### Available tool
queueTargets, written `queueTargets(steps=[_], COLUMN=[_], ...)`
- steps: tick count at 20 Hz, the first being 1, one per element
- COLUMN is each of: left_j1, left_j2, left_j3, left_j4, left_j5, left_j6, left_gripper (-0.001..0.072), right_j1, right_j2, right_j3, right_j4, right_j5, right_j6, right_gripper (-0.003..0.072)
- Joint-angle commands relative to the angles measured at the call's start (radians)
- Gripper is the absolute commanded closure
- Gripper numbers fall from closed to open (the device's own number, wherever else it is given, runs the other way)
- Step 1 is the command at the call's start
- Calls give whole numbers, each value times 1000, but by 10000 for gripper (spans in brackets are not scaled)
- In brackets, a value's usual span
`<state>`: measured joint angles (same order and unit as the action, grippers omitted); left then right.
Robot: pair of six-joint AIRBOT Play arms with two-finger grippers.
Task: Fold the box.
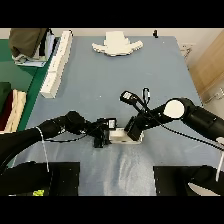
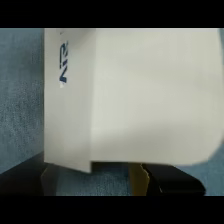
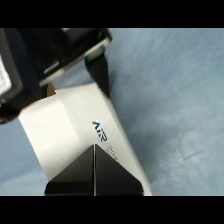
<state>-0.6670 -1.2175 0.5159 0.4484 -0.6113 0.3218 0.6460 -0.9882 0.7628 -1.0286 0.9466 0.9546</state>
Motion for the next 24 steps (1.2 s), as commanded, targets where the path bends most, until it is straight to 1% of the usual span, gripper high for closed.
queueTargets(steps=[1,4,7,9,10,11,13,14,15,16,17,18,19,24], left_j1=[0,0,0,0,0,0,0,0,0,0,0,0,0,0], left_j2=[0,0,0,0,0,0,0,0,0,0,0,0,0,0], left_j3=[1,1,1,1,1,1,1,1,1,1,1,1,1,1], left_j4=[0,0,0,0,0,0,0,0,0,0,0,0,0,0], left_j5=[0,0,0,0,0,0,0,0,0,0,0,0,0,0], left_j6=[0,0,0,0,0,0,0,0,0,0,0,0,0,0], left_gripper=[187,187,188,187,187,187,187,187,188,187,187,187,188,187], right_j1=[24,80,159,203,218,222,222,222,222,222,222,222,222,222], right_j2=[36,61,137,177,188,192,187,184,183,183,183,183,183,181], right_j3=[-6,-53,-185,-262,-286,-300,-304,-303,-303,-301,-297,-293,-290,-290], right_j4=[-47,-51,-61,-65,-68,-69,-104,-133,-171,-202,-226,-257,-279,-285], right_j5=[-121,-149,-273,-324,-341,-349,-351,-360,-370,-380,-385,-388,-388,-379], right_j6=[-63,-122,-154,-172,-172,-175,-186,-186,-187,-187,-187,-187,-190,-264], right_gripper=[684,684,684,683,666,625,623,488,279,256,256,237,192,185])
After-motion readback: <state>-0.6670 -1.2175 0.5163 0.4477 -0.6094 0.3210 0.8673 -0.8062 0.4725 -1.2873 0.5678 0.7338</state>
